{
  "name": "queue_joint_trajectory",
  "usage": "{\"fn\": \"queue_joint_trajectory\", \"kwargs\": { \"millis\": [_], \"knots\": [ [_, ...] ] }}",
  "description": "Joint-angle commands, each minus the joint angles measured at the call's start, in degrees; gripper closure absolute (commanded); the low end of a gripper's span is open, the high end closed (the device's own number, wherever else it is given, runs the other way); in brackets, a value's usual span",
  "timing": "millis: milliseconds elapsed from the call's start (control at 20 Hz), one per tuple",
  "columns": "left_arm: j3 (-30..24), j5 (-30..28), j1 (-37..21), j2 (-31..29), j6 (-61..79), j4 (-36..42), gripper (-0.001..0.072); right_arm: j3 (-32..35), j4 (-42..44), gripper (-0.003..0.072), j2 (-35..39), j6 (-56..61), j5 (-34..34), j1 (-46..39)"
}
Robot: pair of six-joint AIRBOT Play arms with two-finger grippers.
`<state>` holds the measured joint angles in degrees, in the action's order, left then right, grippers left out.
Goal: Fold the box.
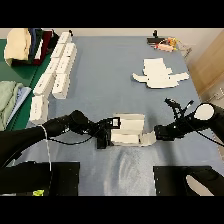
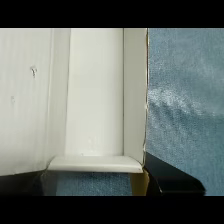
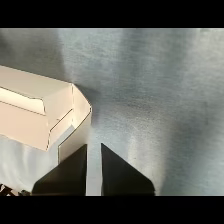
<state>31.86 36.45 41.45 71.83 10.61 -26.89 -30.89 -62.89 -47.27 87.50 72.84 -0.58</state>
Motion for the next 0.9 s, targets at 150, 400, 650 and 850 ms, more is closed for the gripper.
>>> {"fn": "queue_joint_trajectory", "kwargs": {
  "millis": [150, 400, 650, 850],
  "knots": [
    [0.0, 0.0, 0.0, 0.0, 0.0, 0.0, 0.0184, 0.6, 7.1, 0.0498, 0.2, -4.1, -1.4, 0.3],
    [0.0, 0.0, 0.0, 0.0, 0.0, 0.0, 0.0184, 0.6, 13.2, 0.0325, 0.1, -6.6, -3.0, 0.3],
    [0.0, 0.0, 0.0, 0.0, 0.0, 0.0, 0.0184, 0.6, 11.8, 0.0330, -0.7, -5.4, -6.5, 0.5],
    [0.0, 0.0, 0.0, 0.0, 0.0, 0.0, 0.0184, 0.3, 4.5, 0.0339, -0.7, 0.6, -9.8, 7.0]
  ]
}}
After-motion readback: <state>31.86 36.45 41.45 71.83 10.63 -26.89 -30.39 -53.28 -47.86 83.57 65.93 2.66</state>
